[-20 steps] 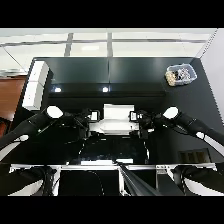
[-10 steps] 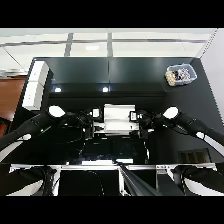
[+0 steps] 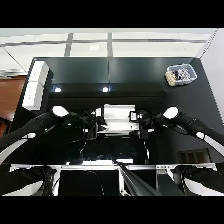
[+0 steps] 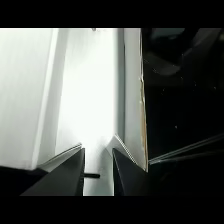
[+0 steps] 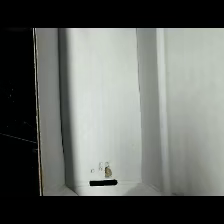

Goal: Fold the box and place the chain.

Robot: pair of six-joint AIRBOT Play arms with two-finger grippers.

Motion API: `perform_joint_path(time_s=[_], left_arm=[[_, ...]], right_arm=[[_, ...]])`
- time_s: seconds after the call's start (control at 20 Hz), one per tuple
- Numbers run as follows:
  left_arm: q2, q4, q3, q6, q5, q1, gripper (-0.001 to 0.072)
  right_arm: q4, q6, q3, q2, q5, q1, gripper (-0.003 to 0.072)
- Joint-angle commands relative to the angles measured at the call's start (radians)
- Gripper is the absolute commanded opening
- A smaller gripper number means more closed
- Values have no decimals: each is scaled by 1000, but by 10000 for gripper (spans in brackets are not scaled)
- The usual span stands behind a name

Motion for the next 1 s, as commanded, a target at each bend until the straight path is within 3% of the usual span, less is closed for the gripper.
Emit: perform_joint_path(time_s=[0.0, 0.15, 0.25, 0.3, 0.35, 0.4, 0.45, 0.5, 0.6, 0.65, 0.7, 0.75, 0.95], left_arm=[[-16, -47, 11, -3, 53, -19, 220], [-16, -43, 12, -3, 51, -19, 219], [-16, -36, 12, -3, 49, -23, 65], [-16, -29, 12, -3, 50, -29, 73], [-16, -15, 12, -3, 54, -35, 190], [-16, -6, 12, -3, 57, -45, 428], [-16, 9, 12, -4, 55, -50, 412], [-16, 19, 13, -3, 45, -51, 270], [-16, 19, 13, -8, 54, -55, 372], [-16, 19, 13, -13, 54, -55, 370], [-15, 25, 13, -31, 55, -53, 190], [-8, 51, 13, -31, 53, -50, 56], [116, 193, 13, -342, 50, 24, 29]], right_arm=[[0, 0, 0, 0, 0, 1, 188], [0, 0, 0, 0, 0, 1, 188], [0, 0, 0, 0, 0, 1, 188], [0, 0, 0, 0, 0, 1, 188], [0, 0, 0, 0, 0, 1, 188], [0, 0, 0, 0, 0, 1, 188], [0, 0, 0, 0, 0, 1, 188], [0, 0, 0, 0, 0, 1, 188], [0, 0, 0, 0, 0, 1, 188], [0, 0, 0, 0, 0, 1, 188], [0, 0, 0, 0, 0, 1, 188], [0, 0, 0, 0, 0, 1, 188], [0, 0, 0, 0, 0, 1, 188]])
